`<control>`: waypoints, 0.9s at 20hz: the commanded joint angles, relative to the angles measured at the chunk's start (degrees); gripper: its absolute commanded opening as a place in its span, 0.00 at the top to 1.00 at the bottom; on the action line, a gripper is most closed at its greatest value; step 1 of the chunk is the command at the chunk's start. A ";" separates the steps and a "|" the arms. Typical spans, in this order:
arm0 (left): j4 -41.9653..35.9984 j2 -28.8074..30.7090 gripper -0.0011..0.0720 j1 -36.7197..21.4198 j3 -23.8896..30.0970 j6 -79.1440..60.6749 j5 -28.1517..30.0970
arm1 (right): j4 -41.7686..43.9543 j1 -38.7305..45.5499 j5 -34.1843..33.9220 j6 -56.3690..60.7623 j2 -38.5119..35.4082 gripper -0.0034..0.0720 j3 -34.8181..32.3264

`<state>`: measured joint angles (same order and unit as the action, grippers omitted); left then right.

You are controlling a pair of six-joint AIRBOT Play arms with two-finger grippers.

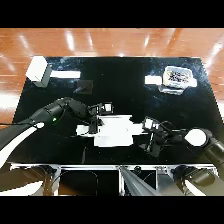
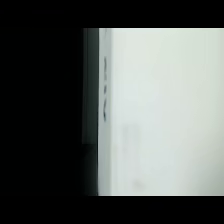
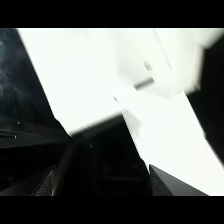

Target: Fold the box and place the chain.

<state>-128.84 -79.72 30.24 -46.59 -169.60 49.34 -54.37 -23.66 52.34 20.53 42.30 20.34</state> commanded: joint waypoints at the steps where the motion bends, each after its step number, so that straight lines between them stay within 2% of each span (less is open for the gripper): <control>1: -0.26 0.07 0.96 0.04 0.20 2.10 -0.22 | 0.92 -5.49 -11.37 -0.66 0.79 0.01 -2.34; 3: -0.20 0.04 0.96 0.04 0.20 2.08 0.55 | 1.95 -5.49 -16.55 -1.27 1.55 0.01 -3.93; 6: -0.22 0.04 0.96 0.04 0.20 2.05 0.33 | 1.81 -5.51 -13.73 -9.38 1.57 0.01 -4.07; 11: -0.22 0.04 0.96 0.04 0.20 2.05 0.33 | 1.86 -6.75 -15.56 -15.72 2.97 0.01 -5.11; 15: -0.22 0.04 0.96 0.04 0.20 2.05 0.07 | 2.45 -15.47 -22.08 -16.57 7.28 0.01 -5.11; 18: -0.22 0.04 0.96 0.04 0.20 2.05 0.09 | 4.26 -19.43 -29.99 -15.65 9.27 0.01 -5.11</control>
<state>-129.05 -79.70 30.26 -46.39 -167.57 49.50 -51.55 -39.33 29.67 4.89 49.67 15.27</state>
